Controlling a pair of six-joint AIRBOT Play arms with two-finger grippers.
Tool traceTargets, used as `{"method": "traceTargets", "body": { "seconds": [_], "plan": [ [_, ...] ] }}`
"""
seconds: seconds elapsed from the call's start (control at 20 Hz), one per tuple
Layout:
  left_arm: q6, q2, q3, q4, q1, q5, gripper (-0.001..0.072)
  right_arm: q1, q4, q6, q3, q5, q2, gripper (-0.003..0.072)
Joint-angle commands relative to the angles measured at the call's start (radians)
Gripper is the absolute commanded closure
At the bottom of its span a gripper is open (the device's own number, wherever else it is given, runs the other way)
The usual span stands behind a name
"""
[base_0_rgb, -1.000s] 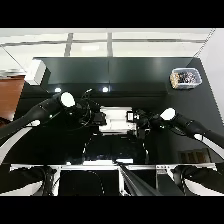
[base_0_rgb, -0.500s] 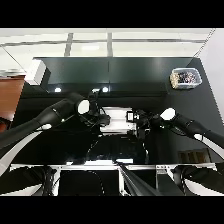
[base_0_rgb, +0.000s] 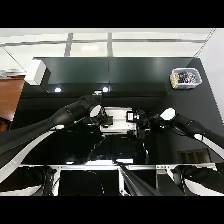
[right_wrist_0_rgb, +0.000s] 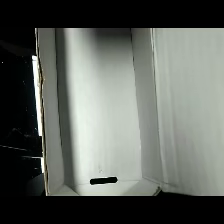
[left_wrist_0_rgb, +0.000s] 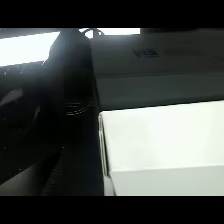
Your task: Fold the box and place the chain.
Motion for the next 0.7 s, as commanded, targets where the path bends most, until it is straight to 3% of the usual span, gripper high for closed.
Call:
{"method": "traceTargets", "body": {
  "seconds": [0.0,0.05,0.15,0.25,0.35,0.45,0.5,0.55,0.6,0.65],
  "plan": [
    [-0.048,-0.007,0.003,-0.012,-0.003,0.022,0.023,0.001,0.0,0.0,0.0,0.0,-0.001,0.0381],
    [-0.047,-0.008,0.003,-0.016,-0.004,0.038,0.026,0.001,0.0,0.0,0.0,0.0,-0.001,0.0381],
    [-0.046,-0.009,0.003,-0.014,-0.004,0.042,0.0478,0.001,0.0,0.0,0.0,0.0,-0.001,0.0381],
    [-0.046,-0.009,0.003,-0.014,-0.004,0.034,0.0506,0.001,0.0,0.0,0.0,0.0,-0.001,0.0381],
    [-0.03,-0.009,0.003,-0.016,-0.004,0.031,0.0671,0.001,0.0,0.0,0.0,0.0,-0.001,0.0381],
    [-0.028,-0.009,0.003,-0.019,-0.004,0.025,0.0682,0.001,0.0,0.0,0.0,0.0,-0.001,0.0381],
    [-0.028,-0.009,0.004,-0.019,-0.004,0.027,0.0675,0.001,0.0,0.0,0.0,0.0,-0.001,0.0381],
    [-0.028,-0.009,0.005,-0.019,-0.004,0.027,0.0533,0.001,0.0,0.0,0.0,0.0,-0.001,0.0381],
    [-0.028,-0.009,0.01,-0.018,-0.003,0.025,0.03,0.001,0.0,0.0,0.0,0.0,-0.001,0.0381],
    [-0.029,-0.009,0.015,-0.018,-0.003,0.021,0.02,0.001,0.0,0.0,0.0,0.0,-0.001,0.0381]
  ]
}}
